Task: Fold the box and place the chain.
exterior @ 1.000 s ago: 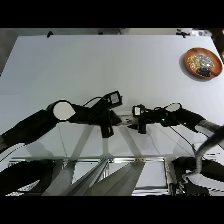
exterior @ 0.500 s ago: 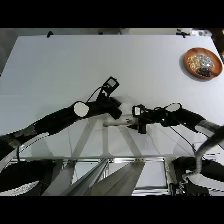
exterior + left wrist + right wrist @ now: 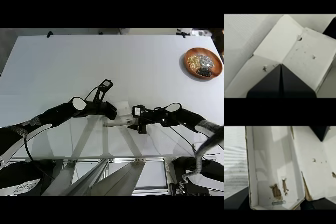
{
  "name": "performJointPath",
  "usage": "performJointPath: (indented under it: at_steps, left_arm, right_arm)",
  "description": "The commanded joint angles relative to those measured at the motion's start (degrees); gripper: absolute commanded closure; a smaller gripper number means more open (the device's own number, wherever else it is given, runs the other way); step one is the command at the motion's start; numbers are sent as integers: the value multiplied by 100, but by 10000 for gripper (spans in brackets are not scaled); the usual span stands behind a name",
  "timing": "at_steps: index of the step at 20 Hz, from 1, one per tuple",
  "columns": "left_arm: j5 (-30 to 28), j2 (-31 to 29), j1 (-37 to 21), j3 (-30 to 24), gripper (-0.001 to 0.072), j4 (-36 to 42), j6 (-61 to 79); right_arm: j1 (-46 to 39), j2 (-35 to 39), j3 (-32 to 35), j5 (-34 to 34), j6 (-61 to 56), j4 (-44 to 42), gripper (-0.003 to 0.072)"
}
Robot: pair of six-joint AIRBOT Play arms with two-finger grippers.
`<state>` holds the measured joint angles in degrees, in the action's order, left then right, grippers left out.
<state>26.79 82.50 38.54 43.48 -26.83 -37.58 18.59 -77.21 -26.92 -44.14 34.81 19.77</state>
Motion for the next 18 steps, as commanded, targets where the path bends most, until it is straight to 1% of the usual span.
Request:
performJointPath:
  at_steps: [1, 3, 6, 8, 10, 11, 12, 13, 15, 16, 17, 18]
  left_arm:
    - [256, -170, -44, 0, 699, -2, 103]
    - [227, -490, -44, 0, 699, 0, 323]
    - [197, -1156, -44, 0, 698, -13, 457]
    - [216, -1696, -44, -2, 698, -289, 457]
    - [328, -2267, -44, -2, 698, -1191, 251]
    - [428, -2505, -44, -2, 699, -1790, -136]
    - [597, -2734, -50, -2, 699, -2551, -761]
    - [879, -2914, -92, -2, 699, -3246, -1401]
    - [1727, -3169, -291, -4, 703, -4614, -2551]
    - [2116, -3250, -439, -22, 703, -5073, -2898]
    - [2332, -3314, -592, -76, 703, -5222, -2909]
    - [2391, -3366, -728, -188, 703, -5184, -2721]
  right_arm:
    - [-2, 7, 0, 11, -2, -11, 283]
    - [-2, 7, 0, 11, -2, -11, 283]
    - [-2, 7, 0, 11, -2, -11, 283]
    - [-2, 7, 0, 11, -2, -11, 283]
    - [-2, 7, 0, 11, -2, -11, 283]
    - [-2, 7, 0, 11, -2, -11, 283]
    - [-2, 7, 0, 11, 0, -11, 283]
    - [-2, 7, 0, 11, -2, -11, 283]
    - [-2, 7, 0, 11, -2, -11, 283]
    - [-2, 7, 0, 11, -2, -11, 283]
    - [-2, 7, 0, 13, -2, -11, 283]
    - [-2, 7, 0, 11, -2, -11, 283]
